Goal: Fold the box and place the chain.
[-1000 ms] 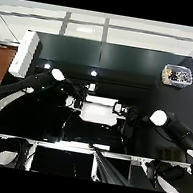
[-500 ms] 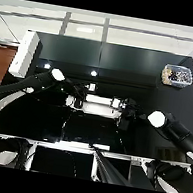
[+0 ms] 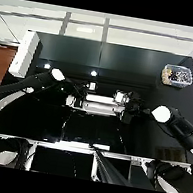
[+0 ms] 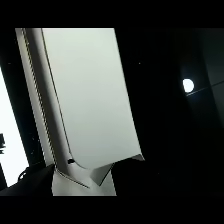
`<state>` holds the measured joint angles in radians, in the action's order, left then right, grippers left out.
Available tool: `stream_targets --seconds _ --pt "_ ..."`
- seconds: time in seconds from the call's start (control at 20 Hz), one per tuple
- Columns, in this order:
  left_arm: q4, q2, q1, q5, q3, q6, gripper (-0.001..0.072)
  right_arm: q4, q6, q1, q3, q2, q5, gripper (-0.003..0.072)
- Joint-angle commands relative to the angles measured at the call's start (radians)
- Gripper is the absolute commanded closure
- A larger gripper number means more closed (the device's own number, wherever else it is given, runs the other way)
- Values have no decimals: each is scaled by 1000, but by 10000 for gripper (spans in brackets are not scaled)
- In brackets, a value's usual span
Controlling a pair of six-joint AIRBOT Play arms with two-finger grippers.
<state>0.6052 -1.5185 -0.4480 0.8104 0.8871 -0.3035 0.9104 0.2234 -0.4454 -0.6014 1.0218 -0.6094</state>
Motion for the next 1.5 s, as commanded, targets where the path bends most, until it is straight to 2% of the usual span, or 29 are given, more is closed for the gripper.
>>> stream_targets --seconds 0.0,0.4,0.8,1.15,1.45 --pt "-28 0 -1 8 0 1 679 -76 -79 22 -3 16 -32 -13" --pt "-41 0 0 9 0 1 679 -306 -395 24 -3 137 -70 -13" --pt "-40 0 0 9 -1 1 678 -308 -443 112 -3 218 -130 -12" --pt "-41 0 0 9 -1 1 678 -311 -481 113 -3 267 -130 -12" --pt "-41 0 0 10 -1 1 678 -376 -538 113 -3 289 -123 -12"
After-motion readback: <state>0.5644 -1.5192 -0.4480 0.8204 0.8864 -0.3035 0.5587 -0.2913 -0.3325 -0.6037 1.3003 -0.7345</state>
